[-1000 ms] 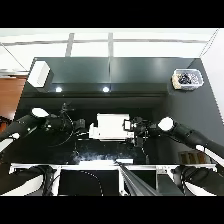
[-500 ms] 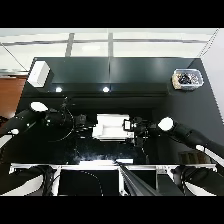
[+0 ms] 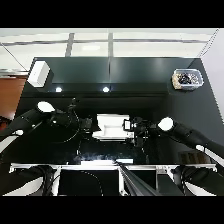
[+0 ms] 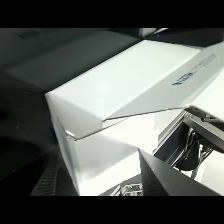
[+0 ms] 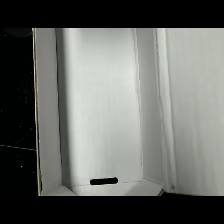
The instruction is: Fold the box and place the chain.
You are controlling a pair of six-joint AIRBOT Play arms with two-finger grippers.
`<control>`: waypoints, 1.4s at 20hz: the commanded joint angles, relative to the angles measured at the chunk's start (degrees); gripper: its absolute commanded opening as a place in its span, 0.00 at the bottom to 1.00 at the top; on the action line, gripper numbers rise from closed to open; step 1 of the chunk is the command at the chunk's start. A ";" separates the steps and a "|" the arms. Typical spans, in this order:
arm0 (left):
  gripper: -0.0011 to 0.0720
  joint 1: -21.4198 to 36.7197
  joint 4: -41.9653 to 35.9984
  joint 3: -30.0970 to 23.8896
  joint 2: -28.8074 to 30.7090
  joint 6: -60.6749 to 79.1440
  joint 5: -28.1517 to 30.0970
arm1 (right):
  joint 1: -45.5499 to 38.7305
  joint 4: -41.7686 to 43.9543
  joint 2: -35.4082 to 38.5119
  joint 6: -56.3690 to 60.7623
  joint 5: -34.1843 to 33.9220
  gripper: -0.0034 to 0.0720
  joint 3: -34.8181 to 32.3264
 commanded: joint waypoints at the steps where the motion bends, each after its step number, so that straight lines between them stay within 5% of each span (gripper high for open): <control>1: 0.69 -2.67 0.11 0.11 -0.02 -1.44 2.14 | 0.02 0.00 0.04 0.00 0.00 0.27 0.00; 4: 0.69 -4.92 3.26 1.22 -0.02 -6.38 3.13 | 0.02 0.00 0.04 0.00 0.00 0.27 0.00; 8: 0.69 -10.03 18.56 6.40 -0.02 -18.99 3.96 | 0.02 0.00 0.04 0.00 0.00 0.27 0.00; 19: 0.69 -26.14 44.89 13.99 -0.07 -53.46 5.95 | 0.02 0.00 0.04 0.00 0.00 0.27 0.00; 28: 0.67 -28.92 46.58 15.54 -0.28 -59.91 4.24 | 0.02 0.00 0.04 0.00 0.00 0.27 0.00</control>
